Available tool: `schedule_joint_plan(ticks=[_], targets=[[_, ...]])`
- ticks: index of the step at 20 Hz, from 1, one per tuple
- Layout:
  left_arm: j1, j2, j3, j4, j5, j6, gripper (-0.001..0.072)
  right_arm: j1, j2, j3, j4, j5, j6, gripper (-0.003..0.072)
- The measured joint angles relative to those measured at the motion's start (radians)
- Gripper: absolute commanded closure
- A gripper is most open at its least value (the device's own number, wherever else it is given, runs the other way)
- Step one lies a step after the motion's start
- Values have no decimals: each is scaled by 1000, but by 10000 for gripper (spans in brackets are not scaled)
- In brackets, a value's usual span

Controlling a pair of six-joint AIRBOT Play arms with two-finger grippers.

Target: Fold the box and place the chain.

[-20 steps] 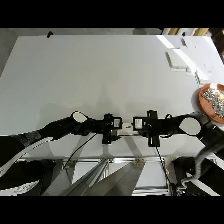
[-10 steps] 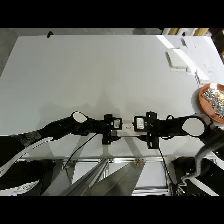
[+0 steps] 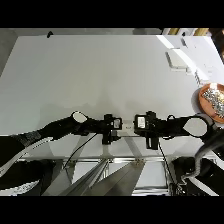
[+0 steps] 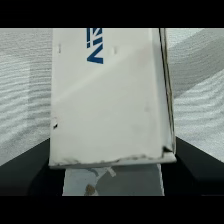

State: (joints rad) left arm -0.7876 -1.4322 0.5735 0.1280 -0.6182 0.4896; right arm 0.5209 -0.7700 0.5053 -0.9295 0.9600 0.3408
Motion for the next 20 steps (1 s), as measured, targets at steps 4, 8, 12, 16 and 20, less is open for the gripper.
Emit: schedule_joint_plan(ticks=[4, 8, 12, 16, 20], targets=[[0, 0, 0, 0, 0, 0, 437, 0, -47, -1, 3, -7, 0, 660], [0, 0, 0, 0, 0, 0, 437, 2, -101, -6, 19, 22, 2, 667], [0, 0, 0, 0, 0, 0, 437, 2, -121, -17, 25, 24, 2, 667], [0, 0, 0, 0, 0, 0, 437, 2, -127, -27, 26, 9, 2, 667], [0, 0, 0, 0, 0, 0, 437, 2, -149, -34, 27, -5, 2, 667]])
